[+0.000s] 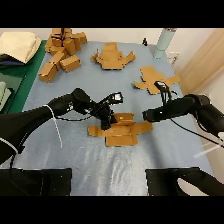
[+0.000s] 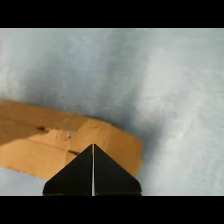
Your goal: Fold the box.
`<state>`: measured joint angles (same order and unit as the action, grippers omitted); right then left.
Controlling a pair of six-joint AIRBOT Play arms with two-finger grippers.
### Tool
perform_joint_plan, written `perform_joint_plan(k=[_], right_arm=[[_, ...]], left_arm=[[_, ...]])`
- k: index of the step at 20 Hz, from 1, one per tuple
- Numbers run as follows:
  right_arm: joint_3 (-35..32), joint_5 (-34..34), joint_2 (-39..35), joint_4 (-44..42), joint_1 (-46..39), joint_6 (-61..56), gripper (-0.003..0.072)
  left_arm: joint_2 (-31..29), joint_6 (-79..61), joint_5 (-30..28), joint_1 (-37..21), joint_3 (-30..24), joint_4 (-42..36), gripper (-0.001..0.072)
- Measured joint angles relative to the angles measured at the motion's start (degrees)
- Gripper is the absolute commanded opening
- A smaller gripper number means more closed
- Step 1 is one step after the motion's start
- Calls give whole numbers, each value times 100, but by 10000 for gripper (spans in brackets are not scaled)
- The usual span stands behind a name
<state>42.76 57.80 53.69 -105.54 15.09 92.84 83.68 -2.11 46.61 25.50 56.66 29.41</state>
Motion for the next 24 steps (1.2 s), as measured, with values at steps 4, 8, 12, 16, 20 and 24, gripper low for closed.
perform_joint_plan(k=[4,8,12,16,20,24], right_arm=[[-262,352,-614,649,1307,-361,8],[-1043,391,-1150,1228,2911,-592,604],[-1711,-136,-1029,2286,3759,-535,603],[-1908,-911,-588,3084,4004,-492,600],[-1945,-1488,-282,3563,4074,-470,599],[-1818,-1864,-160,3755,4087,-496,598]], left_arm=[[0,2,-7,0,0,7,13],[0,4,-9,0,0,11,13],[0,7,-11,0,0,13,13],[0,9,-9,0,0,15,13],[0,9,-7,0,0,15,13],[0,9,-9,0,0,13,13]])
